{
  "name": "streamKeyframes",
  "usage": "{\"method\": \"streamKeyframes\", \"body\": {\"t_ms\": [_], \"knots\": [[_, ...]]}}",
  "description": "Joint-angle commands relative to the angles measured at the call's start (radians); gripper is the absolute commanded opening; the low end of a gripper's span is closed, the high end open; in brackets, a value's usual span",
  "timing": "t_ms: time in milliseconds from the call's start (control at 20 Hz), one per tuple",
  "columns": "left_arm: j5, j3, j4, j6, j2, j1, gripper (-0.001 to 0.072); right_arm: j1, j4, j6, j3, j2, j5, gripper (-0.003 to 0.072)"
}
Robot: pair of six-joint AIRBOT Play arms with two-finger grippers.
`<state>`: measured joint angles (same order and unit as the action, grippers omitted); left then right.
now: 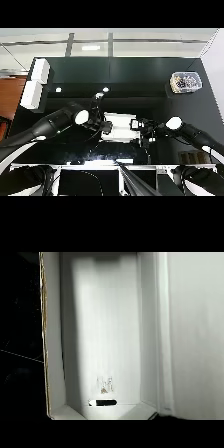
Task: Fold the box and place the chain.
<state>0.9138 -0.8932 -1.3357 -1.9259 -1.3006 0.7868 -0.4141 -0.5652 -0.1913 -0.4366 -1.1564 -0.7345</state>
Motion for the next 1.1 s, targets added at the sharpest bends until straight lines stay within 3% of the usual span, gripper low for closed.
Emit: {"method": "streamKeyframes", "body": {"t_ms": [0, 100, 200, 500, 800, 900, 1050], "knots": [[0.105, -0.075, -0.130, -0.158, -0.066, 0.066, 0.0690, 0.000, 0.000, 0.000, 0.000, 0.000, 0.000, 0.0442], [0.156, -0.111, -0.173, -0.241, -0.113, 0.089, 0.0671, 0.000, 0.000, 0.000, 0.000, 0.000, 0.000, 0.0442], [0.173, -0.128, -0.163, -0.257, -0.140, 0.097, 0.0528, 0.000, 0.000, 0.000, 0.000, 0.000, -0.001, 0.0442], [0.198, -0.156, -0.175, -0.317, -0.154, 0.121, 0.0403, 0.000, 0.000, 0.000, 0.000, 0.000, 0.000, 0.0442], [0.224, -0.219, -0.175, -0.334, -0.212, 0.121, 0.0402, 0.000, 0.000, 0.000, 0.000, 0.000, -0.001, 0.0442], [0.230, -0.218, -0.177, -0.335, -0.215, 0.121, 0.0348, 0.000, 0.000, 0.000, 0.000, 0.000, 0.000, 0.0442], [0.242, -0.218, -0.175, -0.335, -0.221, 0.121, 0.0348, 0.000, 0.000, 0.000, 0.000, 0.000, -0.001, 0.0442]]}}
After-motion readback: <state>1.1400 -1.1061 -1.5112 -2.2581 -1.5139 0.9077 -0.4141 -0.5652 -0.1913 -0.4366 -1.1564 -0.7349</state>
